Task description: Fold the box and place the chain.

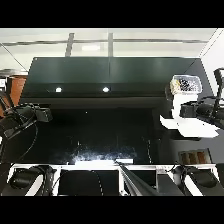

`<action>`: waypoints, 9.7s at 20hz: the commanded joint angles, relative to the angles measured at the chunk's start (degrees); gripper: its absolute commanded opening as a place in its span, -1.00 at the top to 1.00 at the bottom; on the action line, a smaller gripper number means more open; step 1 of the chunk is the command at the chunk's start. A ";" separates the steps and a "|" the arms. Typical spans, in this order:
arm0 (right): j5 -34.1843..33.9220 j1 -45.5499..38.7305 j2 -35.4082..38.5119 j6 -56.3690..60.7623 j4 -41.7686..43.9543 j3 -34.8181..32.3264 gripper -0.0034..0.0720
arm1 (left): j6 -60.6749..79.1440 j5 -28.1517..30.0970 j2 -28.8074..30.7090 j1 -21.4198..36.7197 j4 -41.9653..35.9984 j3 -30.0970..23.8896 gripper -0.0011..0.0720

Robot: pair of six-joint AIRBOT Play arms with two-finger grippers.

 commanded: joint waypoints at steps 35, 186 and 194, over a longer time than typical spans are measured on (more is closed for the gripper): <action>-7.32 -50.23 -19.85 14.62 -21.44 1.40 -0.95 | 0.09 -10.47 -1.36 -0.02 -10.47 -0.02 -0.98; -24.37 32.37 -15.58 -56.83 20.61 -18.91 -0.95 | 91.58 -2.10 -50.10 -19.08 -35.06 7.96 0.88; -24.04 39.28 -19.23 -63.49 20.61 -18.93 -0.94 | 91.56 -3.43 -50.82 -19.12 -33.62 8.37 0.88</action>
